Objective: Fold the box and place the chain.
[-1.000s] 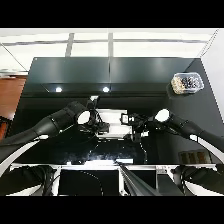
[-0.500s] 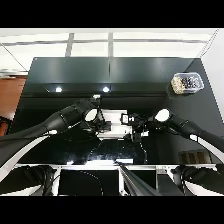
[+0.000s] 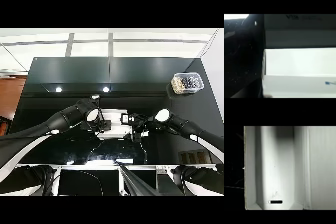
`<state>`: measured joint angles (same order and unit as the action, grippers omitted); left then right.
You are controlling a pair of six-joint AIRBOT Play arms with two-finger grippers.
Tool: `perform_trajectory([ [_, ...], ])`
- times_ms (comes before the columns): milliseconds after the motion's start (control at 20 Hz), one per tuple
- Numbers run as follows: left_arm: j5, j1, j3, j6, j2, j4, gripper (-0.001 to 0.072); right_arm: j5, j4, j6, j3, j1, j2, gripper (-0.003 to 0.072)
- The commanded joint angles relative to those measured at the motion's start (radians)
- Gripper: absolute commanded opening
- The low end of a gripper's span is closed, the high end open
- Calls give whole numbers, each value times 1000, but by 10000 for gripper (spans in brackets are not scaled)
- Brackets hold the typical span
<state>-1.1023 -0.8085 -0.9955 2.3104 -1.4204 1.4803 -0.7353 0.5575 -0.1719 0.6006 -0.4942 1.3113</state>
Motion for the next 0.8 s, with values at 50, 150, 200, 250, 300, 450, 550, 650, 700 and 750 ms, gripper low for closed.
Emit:
perform_trajectory([
  [50, 0, 0, 0, 10, -14, -5, 269, 0, 1, 0, 1, 0, 0, 472],
  [150, 0, -2, 0, 10, -18, -4, 256, 0, 1, 0, 1, 0, 0, 472],
  [200, 0, -1, 0, 10, -18, -4, 171, 0, 1, 0, 1, 0, 0, 472],
  [250, 2, 0, -1, 10, -18, -4, 161, 0, 1, 0, 1, 0, 0, 472],
  [300, 2, -1, -1, 10, -18, -4, 157, 0, 1, 0, 1, 0, 0, 472],
  [450, 1, -1, -1, 9, -18, -4, 123, 0, 1, 0, 1, 0, 0, 472],
  [550, 1, -1, -1, -1, -18, -5, 112, 0, 1, 0, 1, 0, 0, 472],
  [650, 0, -2, -2, -7, -18, -5, 103, 0, 1, 0, 1, 0, 0, 472],
  [700, 1, -2, -6, -6, -18, -5, 89, 0, 1, 0, 1, 0, 0, 472],
  [750, 1, -2, -13, -6, -18, -4, 89, 0, 1, 0, 1, 0, 0, 472],
])
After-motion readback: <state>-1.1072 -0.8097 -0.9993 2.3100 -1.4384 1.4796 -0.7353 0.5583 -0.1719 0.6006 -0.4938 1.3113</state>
